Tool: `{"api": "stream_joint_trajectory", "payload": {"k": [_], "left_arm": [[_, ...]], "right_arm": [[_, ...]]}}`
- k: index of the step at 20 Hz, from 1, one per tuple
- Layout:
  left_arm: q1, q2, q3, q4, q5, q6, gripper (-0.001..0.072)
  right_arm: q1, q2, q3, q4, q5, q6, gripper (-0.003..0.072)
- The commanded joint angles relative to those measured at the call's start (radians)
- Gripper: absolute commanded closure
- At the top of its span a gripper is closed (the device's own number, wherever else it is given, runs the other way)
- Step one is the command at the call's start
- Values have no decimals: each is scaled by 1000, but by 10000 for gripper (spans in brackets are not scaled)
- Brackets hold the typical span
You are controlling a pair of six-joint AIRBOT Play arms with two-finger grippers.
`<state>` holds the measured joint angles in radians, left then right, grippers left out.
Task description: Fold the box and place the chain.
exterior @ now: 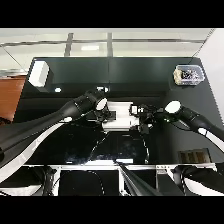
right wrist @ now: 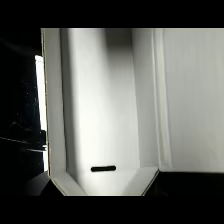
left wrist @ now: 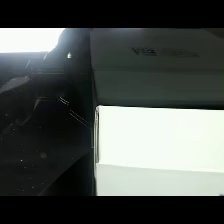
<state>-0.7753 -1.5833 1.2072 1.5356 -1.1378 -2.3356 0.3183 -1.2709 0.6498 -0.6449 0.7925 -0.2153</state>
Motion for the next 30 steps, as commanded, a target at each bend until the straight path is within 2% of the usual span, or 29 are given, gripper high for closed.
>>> {"api": "stream_joint_trajectory", "payload": {"k": [1,7,9,10,11,13,14,17,18,20,26,30], "left_arm": [[0,0,1,-4,-1,10,681],[0,0,1,-4,-1,10,681],[0,0,1,-3,-1,10,681],[0,0,1,-3,-2,10,681],[0,0,1,-4,-2,10,681],[0,0,1,-4,-1,10,681],[0,0,1,-3,-1,10,681],[0,0,1,-3,-1,10,681],[0,0,1,-3,0,10,681],[0,0,1,-3,0,10,681],[0,0,1,-3,0,10,681],[0,0,1,-3,0,10,681]], "right_arm": [[-2,41,0,-126,18,109,108],[-2,42,0,-143,61,119,111],[-1,42,0,-140,51,93,140],[0,42,0,-138,49,77,235],[0,42,0,-131,42,72,273],[0,42,0,-124,14,72,275],[0,42,0,-109,7,73,342],[2,42,0,-52,10,73,343],[2,42,0,-39,10,73,389],[2,42,0,-22,11,73,435],[19,6,0,153,2,72,432],[57,-49,0,162,-41,73,434]]}}
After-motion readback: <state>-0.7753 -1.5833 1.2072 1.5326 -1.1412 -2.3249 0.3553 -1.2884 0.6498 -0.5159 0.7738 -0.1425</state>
